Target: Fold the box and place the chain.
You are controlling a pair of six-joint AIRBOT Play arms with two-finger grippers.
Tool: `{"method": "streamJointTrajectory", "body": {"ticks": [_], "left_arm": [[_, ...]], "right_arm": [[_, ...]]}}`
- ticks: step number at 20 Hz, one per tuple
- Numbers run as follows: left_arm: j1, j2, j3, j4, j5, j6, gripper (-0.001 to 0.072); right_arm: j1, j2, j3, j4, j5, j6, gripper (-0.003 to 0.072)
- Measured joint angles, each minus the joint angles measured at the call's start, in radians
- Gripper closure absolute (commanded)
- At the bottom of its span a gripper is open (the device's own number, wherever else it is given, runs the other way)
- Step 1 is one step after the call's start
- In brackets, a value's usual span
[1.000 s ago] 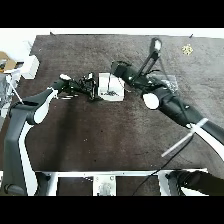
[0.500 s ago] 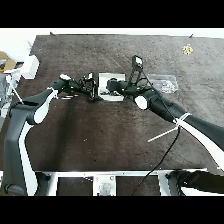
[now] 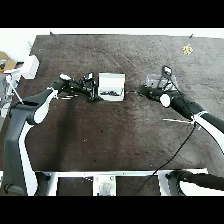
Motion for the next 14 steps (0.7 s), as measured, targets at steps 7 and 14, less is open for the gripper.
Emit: {"method": "streamJointTrajectory", "body": {"ticks": [7,14], "left_arm": [[0.0,0.0,0.0,0.0,0.001,0.0,0.0547],[0.0,0.0,0.0,0.0,0.001,0.0,0.0547]], "right_arm": [[-0.076,-0.134,0.013,0.129,-0.152,0.002,0.0388],[-0.039,-0.229,0.086,0.173,-0.198,0.003,0.0412]]}}
